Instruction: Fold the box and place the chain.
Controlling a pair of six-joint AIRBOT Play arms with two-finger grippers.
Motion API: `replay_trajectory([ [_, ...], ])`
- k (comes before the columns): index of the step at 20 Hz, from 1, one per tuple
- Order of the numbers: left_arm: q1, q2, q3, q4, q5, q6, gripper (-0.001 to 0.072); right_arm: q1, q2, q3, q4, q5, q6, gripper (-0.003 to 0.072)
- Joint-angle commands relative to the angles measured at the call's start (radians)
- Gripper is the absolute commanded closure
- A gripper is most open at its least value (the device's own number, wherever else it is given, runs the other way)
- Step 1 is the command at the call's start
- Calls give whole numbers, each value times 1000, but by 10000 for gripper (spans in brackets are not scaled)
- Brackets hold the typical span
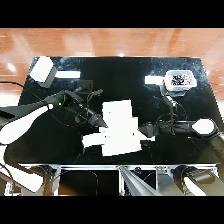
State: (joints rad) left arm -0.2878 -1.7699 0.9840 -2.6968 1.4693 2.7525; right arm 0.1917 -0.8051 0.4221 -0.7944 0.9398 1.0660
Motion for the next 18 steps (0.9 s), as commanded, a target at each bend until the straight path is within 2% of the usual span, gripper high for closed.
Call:
replay_trajectory([
  [1, 1, 0, 2, 6, 35, 69, 693, -59, 0, 58, -122, 13, 1, -21],
  [3, -7, 14, 29, 77, 77, 93, 697, -126, 0, 154, -204, 103, 0, -21],
  [4, -17, 44, 40, 137, 51, 94, 699, -149, 0, 208, -235, 150, -2, -21],
  [7, -48, 204, 40, 221, -150, 106, 699, -184, 0, 390, -335, 247, -12, -21],
  [10, -69, 346, 14, 171, -266, 166, 699, -185, 0, 503, -346, 258, -12, -21],
  [11, -70, 385, -12, 129, -304, 201, 699, -185, 0, 519, -344, 257, -12, -21],
  [13, -70, 423, -70, 71, -302, 250, 698, -185, 0, 522, -344, 250, -12, -21],
  [15, -78, 425, -140, 95, -314, 250, 698, -185, 0, 522, -340, 222, -13, -22],
  [18, -117, 426, -223, 157, -394, 250, 697, -185, 0, 522, -399, 175, -16, -21],
])
